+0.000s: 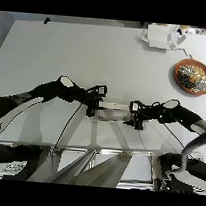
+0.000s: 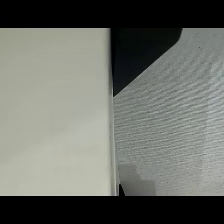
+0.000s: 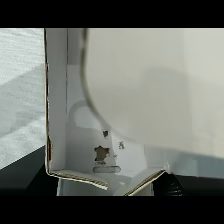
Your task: Fold the box and place the chain.
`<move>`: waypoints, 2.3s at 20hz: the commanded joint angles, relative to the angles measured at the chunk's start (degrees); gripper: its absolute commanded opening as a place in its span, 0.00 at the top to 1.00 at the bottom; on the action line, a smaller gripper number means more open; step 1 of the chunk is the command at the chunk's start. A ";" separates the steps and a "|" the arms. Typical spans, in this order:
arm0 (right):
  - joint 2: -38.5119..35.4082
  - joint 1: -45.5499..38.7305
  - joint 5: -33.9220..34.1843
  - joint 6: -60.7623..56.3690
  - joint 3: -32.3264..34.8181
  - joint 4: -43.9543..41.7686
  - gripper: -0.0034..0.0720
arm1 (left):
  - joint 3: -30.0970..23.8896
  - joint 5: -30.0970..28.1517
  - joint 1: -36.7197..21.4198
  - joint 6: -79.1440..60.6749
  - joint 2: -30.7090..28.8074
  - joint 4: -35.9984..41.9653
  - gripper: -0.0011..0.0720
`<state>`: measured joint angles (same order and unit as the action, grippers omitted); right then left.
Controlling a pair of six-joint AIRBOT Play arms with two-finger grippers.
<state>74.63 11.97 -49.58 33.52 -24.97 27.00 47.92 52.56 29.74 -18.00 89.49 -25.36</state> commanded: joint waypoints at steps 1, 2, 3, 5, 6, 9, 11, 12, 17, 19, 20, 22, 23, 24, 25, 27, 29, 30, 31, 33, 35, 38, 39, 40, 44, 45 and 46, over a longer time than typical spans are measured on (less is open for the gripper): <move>0.02 0.00 0.04 -0.02 0.02 0.00 0.51 | -0.02 -0.02 0.00 0.00 -0.04 0.00 0.97; 0.02 0.00 0.04 -0.02 0.04 0.00 0.51 | -0.02 -0.02 0.00 0.00 -0.04 0.00 0.97; 0.02 0.00 0.04 -0.02 0.04 0.00 0.51 | 0.00 -0.02 0.00 0.00 -0.04 0.00 0.97; 0.02 0.00 0.04 -0.02 0.02 0.00 0.51 | -0.02 -0.02 0.00 0.00 -0.04 0.00 0.97; 0.02 0.00 0.04 -0.02 0.04 0.00 0.51 | -0.02 -0.02 0.00 0.00 -0.04 0.00 0.97; 0.02 0.00 0.04 -0.02 0.04 0.00 0.51 | -0.02 -0.02 0.00 0.00 -0.04 0.00 0.97; 0.02 0.00 0.04 -0.02 0.04 0.00 0.51 | -0.02 -0.02 0.00 0.00 -0.04 0.00 0.97; 0.02 0.00 0.04 -0.02 0.04 0.00 0.51 | -0.02 -0.02 0.00 0.02 -0.04 0.00 0.97; 0.02 0.00 0.04 -0.02 0.02 0.00 0.51 | -0.02 -0.02 0.00 0.02 -0.04 0.00 0.97; 0.02 0.00 0.04 -0.02 0.04 0.00 0.51 | -0.02 -0.02 0.00 0.00 -0.04 0.00 0.97; 0.02 0.00 0.04 -0.02 0.04 0.00 0.51 | -0.02 -0.02 0.00 0.02 -0.04 0.00 0.97; 0.02 0.00 0.04 -0.02 0.04 0.00 0.51 | -0.02 -0.02 0.00 0.00 -0.04 0.00 0.97; 0.02 0.00 0.04 -0.02 0.04 0.00 0.51 | -0.02 -0.02 0.00 0.00 -0.04 0.00 0.97; 0.02 0.00 0.02 -0.02 0.04 0.00 0.51 | -0.02 -0.02 0.00 0.00 -0.04 0.00 0.97; 0.02 0.00 0.02 -0.02 0.04 0.00 0.51 | -0.02 0.00 0.00 0.02 -0.04 0.00 0.97; 0.02 0.00 0.04 -0.02 0.02 0.00 0.51 | 0.00 0.04 0.00 0.02 -0.04 0.46 0.97; 0.02 0.00 0.04 -0.02 0.04 0.00 0.51 | 0.00 0.02 0.00 0.02 -0.04 0.44 0.97; 0.02 0.00 0.04 -0.02 0.04 0.00 0.51 | 0.00 0.02 0.00 0.02 -0.04 0.44 0.97; 0.02 0.00 0.04 -0.02 0.04 0.00 0.51 | 0.00 0.02 0.00 0.02 -0.04 0.44 0.97; 0.02 0.00 0.04 -0.02 0.02 0.00 0.51 | 0.00 0.00 0.00 0.02 -0.04 0.46 0.97; 0.02 0.00 0.04 -0.02 0.02 0.00 0.51 | 0.00 0.24 0.00 0.04 -0.04 0.44 0.97; 0.02 0.00 0.04 -0.02 0.02 0.00 0.51 | 0.00 1.03 -0.02 0.02 -0.31 0.42 0.80; 0.02 0.00 0.04 -0.02 0.02 0.00 0.51 | 0.00 1.07 -0.07 0.04 -0.66 0.37 0.56; 0.02 0.00 0.04 -0.02 0.02 0.00 0.51 | 0.00 1.05 -0.13 0.46 -1.31 0.33 0.35; 0.02 0.00 0.04 -0.02 0.02 0.00 0.51 | 0.00 1.03 -1.51 7.93 -5.79 -2.91 0.18; 0.02 0.00 0.04 -0.02 0.02 0.00 0.51 | 0.00 1.09 -2.01 10.64 -6.99 -5.62 0.18; 0.02 0.00 0.04 -0.02 0.04 0.00 0.51 | 0.00 1.11 -2.47 13.92 -8.22 -9.27 0.18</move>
<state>74.67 12.01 -49.65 33.63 -24.95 27.16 47.88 53.52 28.32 -11.60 84.23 -28.42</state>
